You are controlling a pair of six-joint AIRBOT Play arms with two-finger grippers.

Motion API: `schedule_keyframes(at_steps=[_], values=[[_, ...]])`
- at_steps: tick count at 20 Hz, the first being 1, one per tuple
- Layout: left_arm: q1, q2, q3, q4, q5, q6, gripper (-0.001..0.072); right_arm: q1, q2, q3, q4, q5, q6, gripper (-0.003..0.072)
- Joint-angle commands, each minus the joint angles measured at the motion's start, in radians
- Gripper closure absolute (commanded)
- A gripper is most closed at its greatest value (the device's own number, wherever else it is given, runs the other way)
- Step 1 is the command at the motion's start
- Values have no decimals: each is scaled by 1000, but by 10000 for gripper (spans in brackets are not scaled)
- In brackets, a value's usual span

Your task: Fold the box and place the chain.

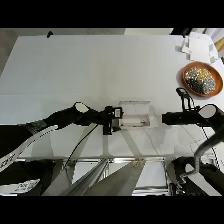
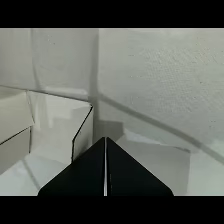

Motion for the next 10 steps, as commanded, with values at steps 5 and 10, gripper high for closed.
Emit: schedule_keyframes(at_steps=[5, 10], values=[[0, 0, 0, 0, 0, 0, 641, 64, -36, 0, 9, 6, -43, 675], [0, 0, 0, 0, 0, 0, 641, 64, -36, -1, 46, 6, -58, 675]])
